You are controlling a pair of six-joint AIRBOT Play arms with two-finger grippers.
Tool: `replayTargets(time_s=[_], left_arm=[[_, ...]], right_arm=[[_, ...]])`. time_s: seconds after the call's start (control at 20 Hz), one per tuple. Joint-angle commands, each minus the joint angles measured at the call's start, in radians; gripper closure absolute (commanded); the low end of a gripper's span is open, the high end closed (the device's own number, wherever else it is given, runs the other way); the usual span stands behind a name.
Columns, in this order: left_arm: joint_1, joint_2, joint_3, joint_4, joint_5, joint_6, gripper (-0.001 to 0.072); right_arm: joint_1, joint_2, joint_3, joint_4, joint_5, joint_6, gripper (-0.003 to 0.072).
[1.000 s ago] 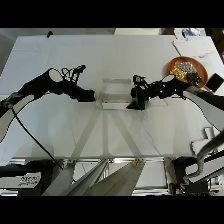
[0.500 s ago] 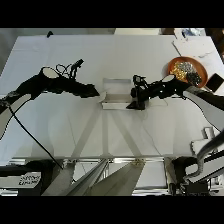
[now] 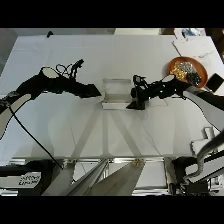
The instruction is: Fold the box and place the chain.
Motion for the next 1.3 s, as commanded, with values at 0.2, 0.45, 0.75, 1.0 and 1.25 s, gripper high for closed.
replayTargets(time_s=[0.2, 0.45, 0.75, 1.0, 1.25], left_arm=[[-0.045, -0.04, 0.0, -0.026, 0.002, 0.0, 0.032], [-0.045, -0.047, 0.0, -0.082, 0.025, 0.0, 0.032], [-0.068, -0.048, 0.0, -0.072, 0.077, 0.001, 0.0344], [-0.128, -0.047, 0.0, 0.023, 0.151, -0.008, 0.0288], [-0.134, -0.047, 0.0, 0.081, 0.213, 0.001, 0.0291]], right_arm=[[0.0, 0.0, 0.0, 0.0, 0.0, 0.0, 0.0163], [0.0, 0.0, 0.0, 0.0, 0.0, 0.0, 0.0163], [0.0, 0.0, 0.0, 0.0, 0.0, 0.0, 0.0163], [0.0, 0.001, 0.0, 0.0, 0.0, 0.0, 0.0163], [0.0, 0.0, 0.0, 0.0, 0.0, 0.0, 0.0163]])
